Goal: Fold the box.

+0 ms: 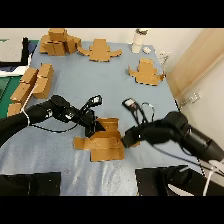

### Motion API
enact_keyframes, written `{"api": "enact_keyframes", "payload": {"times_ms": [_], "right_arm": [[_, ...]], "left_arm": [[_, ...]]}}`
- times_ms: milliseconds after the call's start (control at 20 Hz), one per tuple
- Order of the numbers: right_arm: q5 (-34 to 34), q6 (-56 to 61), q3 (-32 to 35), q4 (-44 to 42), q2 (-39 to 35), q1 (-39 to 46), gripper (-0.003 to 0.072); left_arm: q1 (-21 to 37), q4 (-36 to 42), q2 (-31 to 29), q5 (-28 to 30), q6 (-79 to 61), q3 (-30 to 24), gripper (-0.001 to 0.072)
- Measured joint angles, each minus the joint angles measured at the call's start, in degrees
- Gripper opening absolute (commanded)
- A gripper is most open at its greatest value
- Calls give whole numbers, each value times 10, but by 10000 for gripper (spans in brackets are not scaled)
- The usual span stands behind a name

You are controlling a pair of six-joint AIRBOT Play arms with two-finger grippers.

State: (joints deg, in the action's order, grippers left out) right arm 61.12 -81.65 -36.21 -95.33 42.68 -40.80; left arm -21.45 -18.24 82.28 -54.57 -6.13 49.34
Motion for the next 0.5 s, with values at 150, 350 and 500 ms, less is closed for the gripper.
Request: {"api": "enact_keyframes", "payload": {"times_ms": [150,350,500], "right_arm": [[6,59,28,70,-21,-125,3],[-44,86,75,137,-29,-268,295],[-68,73,103,159,-20,-336,447]], "left_arm": [[0,0,0,0,0,0,12],[0,0,0,0,0,0,12],[0,0,0,0,0,0,12]]}}
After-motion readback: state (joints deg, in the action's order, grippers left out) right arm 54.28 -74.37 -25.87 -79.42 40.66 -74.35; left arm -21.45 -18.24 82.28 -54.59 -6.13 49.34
